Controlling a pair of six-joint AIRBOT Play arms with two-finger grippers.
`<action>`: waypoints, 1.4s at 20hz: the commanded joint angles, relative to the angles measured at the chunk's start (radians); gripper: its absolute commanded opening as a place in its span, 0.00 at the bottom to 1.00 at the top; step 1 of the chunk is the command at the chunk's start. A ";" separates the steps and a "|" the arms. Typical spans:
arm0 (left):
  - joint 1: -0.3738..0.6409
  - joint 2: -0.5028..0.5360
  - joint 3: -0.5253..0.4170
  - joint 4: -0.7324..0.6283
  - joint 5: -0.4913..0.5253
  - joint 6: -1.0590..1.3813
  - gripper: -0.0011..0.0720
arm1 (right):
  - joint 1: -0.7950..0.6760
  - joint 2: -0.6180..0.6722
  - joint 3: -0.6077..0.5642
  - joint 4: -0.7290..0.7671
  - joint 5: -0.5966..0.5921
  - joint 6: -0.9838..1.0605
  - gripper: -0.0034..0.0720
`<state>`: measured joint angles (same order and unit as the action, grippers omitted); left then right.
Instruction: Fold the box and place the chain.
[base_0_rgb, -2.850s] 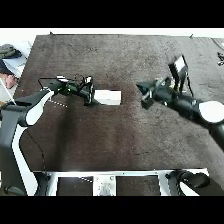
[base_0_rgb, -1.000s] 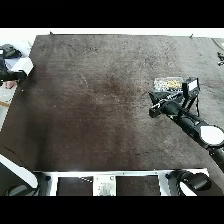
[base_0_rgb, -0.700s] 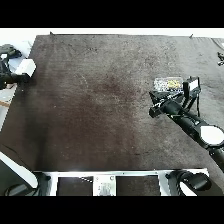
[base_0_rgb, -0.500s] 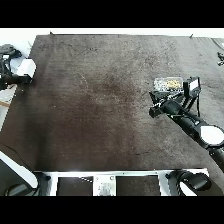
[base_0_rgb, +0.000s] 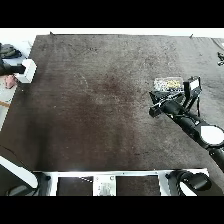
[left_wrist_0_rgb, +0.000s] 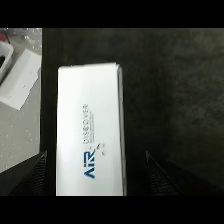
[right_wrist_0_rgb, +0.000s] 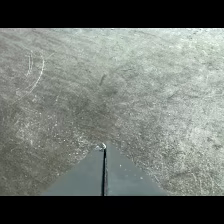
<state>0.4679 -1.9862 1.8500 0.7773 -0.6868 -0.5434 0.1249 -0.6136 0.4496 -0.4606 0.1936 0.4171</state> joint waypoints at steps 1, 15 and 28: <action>0.000 0.098 0.031 -0.054 -0.125 -0.006 1.00 | 0.001 0.003 0.002 0.021 0.001 0.000 0.03; -0.121 0.838 -0.587 -0.528 0.021 0.614 0.02 | 0.001 0.204 -0.058 -0.018 -0.147 -0.001 0.03; -0.346 1.830 -1.651 -1.119 0.413 1.231 0.02 | 0.001 0.554 -0.350 -0.142 -0.296 -0.002 0.03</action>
<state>0.1383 -0.3401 0.3500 -0.2863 -0.3431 0.6361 0.1249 -0.0906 0.1333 -0.5594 -0.0856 0.4156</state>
